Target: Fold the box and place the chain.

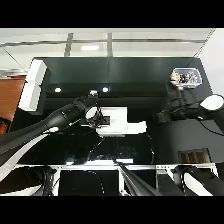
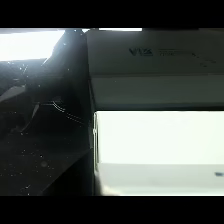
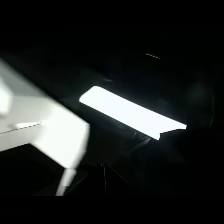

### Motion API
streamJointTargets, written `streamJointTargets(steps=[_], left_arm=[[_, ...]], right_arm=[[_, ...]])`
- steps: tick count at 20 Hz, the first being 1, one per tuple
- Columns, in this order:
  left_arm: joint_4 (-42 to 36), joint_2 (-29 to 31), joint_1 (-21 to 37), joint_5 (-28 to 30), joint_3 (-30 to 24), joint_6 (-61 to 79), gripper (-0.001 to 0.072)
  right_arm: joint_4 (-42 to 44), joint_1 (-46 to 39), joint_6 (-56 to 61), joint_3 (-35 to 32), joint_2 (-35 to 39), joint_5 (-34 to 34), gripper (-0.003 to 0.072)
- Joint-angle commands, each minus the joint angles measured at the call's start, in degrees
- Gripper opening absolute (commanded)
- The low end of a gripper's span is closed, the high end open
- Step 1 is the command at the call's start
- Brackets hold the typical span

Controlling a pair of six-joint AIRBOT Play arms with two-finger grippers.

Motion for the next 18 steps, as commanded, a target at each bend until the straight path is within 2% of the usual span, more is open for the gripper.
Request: streamJointTargets(steps=[1,4,9,12,16,17,18], left_arm=[[0.0,0.0,0.0,0.0,0.0,0.0,0.0026],[0.0,0.0,0.0,0.0,0.0,0.0,0.0026],[0.0,0.0,0.0,0.0,0.0,0.0,0.0027],[0.0,0.0,0.0,0.0,0.0,0.0,0.0026],[0.0,0.0,0.0,0.0,0.0,0.0,0.0026],[0.0,0.0,0.0,0.0,0.0,0.0,0.0026],[0.0,0.0,0.0,0.0,0.0,0.0,0.0027]], right_arm=[[-0.3,-9.9,18.4,-5.9,-0.5,-2.1,0.0013],[8.2,-6.2,14.2,-11.0,-6.3,-1.2,0.0013],[18.9,6.4,8.2,-11.1,-15.5,-7.2,0.0013],[28.2,11.1,0.3,-11.1,-16.5,-8.7,0.0013],[31.1,11.8,-4.0,-8.6,-16.5,-2.4,0.0015],[31.0,11.8,-4.1,-7.5,-16.5,-0.7,0.0038],[30.8,11.8,-4.1,-6.2,-16.5,0.4,0.0224]])
